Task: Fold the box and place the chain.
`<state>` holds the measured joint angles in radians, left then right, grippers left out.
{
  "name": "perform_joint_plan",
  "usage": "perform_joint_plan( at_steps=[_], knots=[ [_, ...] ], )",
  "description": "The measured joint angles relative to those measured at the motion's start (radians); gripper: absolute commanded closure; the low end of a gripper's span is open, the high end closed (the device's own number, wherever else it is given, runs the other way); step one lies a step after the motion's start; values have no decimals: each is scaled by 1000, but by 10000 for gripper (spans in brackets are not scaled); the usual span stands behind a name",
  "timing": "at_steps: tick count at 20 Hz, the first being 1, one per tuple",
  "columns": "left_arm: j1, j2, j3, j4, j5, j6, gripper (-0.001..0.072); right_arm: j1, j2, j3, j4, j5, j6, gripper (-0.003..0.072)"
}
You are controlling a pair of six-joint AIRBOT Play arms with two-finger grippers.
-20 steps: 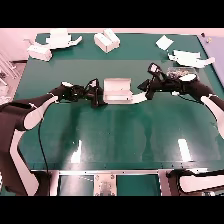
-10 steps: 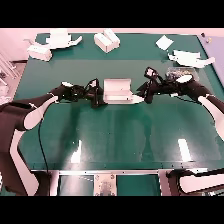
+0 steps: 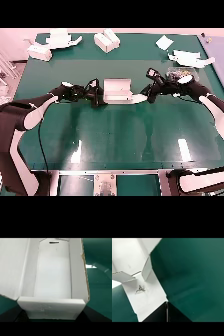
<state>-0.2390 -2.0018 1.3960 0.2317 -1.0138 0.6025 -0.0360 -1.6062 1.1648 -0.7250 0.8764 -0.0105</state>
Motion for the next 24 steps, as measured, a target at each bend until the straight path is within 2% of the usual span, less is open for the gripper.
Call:
perform_joint_plan(
  at_steps=[7,13,18,24],
  knots=[
    [0,0,0,0,0,0,241,-58,23,90,-15,-16,401,682],
    [0,0,0,0,0,0,241,-134,25,45,-47,21,730,682],
    [0,0,0,0,0,0,241,-103,10,-22,-50,34,834,682],
    [0,0,0,1,-2,0,241,-14,-30,-42,-27,31,864,682]
  ],
)
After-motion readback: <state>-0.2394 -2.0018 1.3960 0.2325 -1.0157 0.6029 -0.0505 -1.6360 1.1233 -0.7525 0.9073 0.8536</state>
